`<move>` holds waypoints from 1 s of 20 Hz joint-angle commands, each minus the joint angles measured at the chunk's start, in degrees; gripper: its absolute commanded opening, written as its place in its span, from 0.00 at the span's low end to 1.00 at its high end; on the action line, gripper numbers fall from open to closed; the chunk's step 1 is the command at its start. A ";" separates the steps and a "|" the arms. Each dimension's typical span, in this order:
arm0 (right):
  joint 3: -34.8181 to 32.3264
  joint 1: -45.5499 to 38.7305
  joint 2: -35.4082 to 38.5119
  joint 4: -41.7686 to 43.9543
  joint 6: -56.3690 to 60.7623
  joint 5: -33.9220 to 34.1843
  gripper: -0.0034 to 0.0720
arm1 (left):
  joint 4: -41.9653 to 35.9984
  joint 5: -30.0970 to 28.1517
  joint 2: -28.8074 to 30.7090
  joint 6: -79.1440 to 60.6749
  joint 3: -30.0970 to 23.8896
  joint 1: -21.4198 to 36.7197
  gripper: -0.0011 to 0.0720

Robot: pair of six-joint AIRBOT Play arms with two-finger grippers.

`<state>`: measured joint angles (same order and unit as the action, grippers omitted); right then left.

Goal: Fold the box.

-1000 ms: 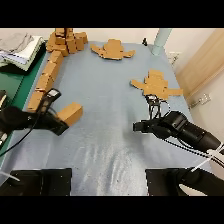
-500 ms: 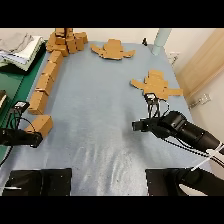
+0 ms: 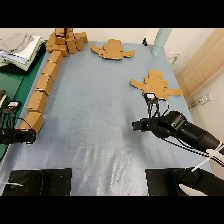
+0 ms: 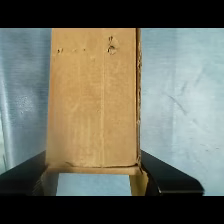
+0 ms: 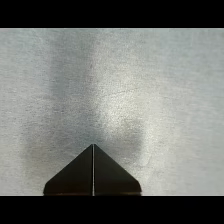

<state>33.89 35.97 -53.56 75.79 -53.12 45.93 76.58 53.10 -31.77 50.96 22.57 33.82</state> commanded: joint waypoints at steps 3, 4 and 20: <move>0.07 0.04 -0.04 0.02 0.00 -0.02 0.05 | -2.69 -8.44 -8.63 -3.63 -0.15 1.27 0.58; 0.07 0.07 -0.04 0.02 0.00 -0.02 0.05 | -2.69 -9.03 -9.81 -3.67 -0.15 1.27 0.58; 0.07 0.07 -0.04 0.04 0.00 -0.02 0.05 | -1.79 -13.09 -12.33 -3.56 -0.15 1.27 0.58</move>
<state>33.89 35.97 -53.56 75.79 -53.15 45.93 74.76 40.18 -44.05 47.37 22.46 35.03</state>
